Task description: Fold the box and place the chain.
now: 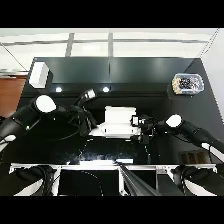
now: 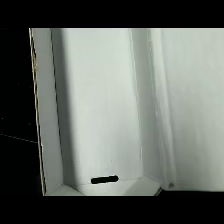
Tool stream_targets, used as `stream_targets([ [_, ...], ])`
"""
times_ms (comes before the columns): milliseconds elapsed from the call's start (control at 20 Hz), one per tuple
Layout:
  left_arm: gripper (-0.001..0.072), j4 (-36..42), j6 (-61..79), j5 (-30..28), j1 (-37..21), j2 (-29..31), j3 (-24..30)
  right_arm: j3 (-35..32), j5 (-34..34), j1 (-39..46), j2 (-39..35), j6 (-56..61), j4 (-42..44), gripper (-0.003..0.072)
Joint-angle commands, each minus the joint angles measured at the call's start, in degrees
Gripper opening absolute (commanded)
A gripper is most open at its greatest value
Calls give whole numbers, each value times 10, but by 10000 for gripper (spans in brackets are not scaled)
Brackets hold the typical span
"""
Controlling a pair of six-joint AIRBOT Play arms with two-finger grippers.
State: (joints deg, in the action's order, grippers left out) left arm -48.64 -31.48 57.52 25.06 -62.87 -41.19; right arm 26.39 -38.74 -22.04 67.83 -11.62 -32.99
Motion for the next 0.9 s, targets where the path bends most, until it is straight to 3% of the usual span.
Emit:
stream_targets([
  [0,718,-3,50,-78,26,12,58,0,0,0,0,0,0,204],
  [100,717,-4,112,-142,49,10,70,0,0,0,0,0,0,204],
  [250,716,-3,176,-188,75,-9,70,0,0,0,0,0,0,204],
  [600,679,-1,178,-196,85,-48,70,0,-1,0,0,0,0,204],
  [750,414,14,183,-195,89,-48,70,0,-1,0,0,1,0,204],
  [800,369,14,197,-194,96,-48,70,0,-1,0,0,1,0,204],
  [850,369,14,213,-195,103,-49,70,0,-1,0,0,1,0,204],
])
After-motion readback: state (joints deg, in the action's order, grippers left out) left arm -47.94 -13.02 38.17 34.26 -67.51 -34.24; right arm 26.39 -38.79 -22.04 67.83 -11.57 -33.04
